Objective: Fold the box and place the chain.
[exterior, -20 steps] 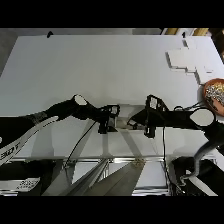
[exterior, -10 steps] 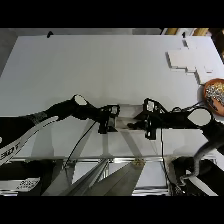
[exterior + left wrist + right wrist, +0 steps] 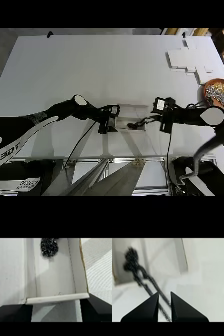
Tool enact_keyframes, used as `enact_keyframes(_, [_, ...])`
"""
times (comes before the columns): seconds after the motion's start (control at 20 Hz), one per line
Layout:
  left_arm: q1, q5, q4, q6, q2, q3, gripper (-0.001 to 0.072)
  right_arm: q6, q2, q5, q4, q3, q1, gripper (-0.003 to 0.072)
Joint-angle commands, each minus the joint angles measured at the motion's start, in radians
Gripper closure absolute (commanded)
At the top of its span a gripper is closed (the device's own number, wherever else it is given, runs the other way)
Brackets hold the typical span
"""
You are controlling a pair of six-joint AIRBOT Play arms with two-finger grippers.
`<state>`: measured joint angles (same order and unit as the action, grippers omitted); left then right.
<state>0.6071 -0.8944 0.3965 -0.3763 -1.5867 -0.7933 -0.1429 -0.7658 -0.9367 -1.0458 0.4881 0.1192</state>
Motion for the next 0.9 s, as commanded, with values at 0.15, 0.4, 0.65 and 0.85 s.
enact_keyframes(0.15, [-0.001,0.0,0.0,0.0,0.0,-0.001,0.0675,0.072,-0.173,0.008,-0.167,-0.01,-0.068,0.0537])
enact_keyframes(0.4, [-0.001,0.0,0.0,0.0,0.0,-0.001,0.0675,0.182,-0.237,0.033,-0.172,-0.011,-0.068,0.0537])
enact_keyframes(0.65, [-0.001,0.0,0.0,0.0,0.001,-0.001,0.0675,0.233,-0.306,0.097,-0.143,-0.01,-0.068,0.0537])
enact_keyframes(0.85, [-0.001,0.0,0.0,0.0,0.001,-0.001,0.0675,0.251,-0.328,0.116,-0.135,-0.011,-0.068,0.0538])
